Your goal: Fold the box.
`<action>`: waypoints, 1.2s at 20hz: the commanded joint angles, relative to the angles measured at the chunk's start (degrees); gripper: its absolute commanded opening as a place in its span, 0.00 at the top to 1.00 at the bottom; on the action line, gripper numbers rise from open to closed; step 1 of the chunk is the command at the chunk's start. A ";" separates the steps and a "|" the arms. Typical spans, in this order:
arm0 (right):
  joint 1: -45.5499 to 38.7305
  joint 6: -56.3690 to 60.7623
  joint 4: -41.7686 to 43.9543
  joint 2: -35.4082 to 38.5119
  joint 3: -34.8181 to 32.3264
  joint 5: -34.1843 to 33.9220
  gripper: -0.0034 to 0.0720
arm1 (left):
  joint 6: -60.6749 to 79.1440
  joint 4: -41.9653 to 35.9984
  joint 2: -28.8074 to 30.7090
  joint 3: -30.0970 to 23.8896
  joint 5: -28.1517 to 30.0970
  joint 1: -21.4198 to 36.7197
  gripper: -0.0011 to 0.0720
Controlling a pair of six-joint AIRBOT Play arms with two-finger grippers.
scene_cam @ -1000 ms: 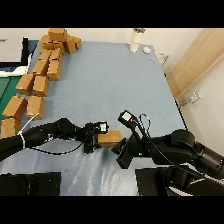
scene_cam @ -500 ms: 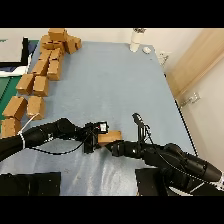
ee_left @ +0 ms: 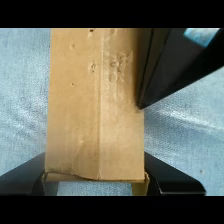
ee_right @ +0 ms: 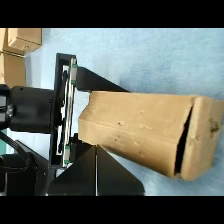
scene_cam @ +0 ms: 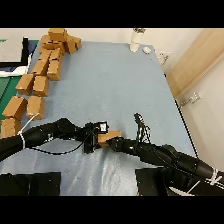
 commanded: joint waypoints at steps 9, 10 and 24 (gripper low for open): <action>0.04 0.07 0.04 -2.01 -0.09 1.53 0.95 | 0.02 0.02 -0.04 0.00 0.00 -0.04 0.41; 0.04 0.07 0.04 -2.29 -0.09 1.51 0.95 | 0.02 0.02 -0.04 0.02 -0.02 -0.04 0.41; 0.04 0.07 0.07 -3.28 -0.09 1.22 0.95 | 0.02 0.02 -0.04 0.02 0.00 -0.04 0.41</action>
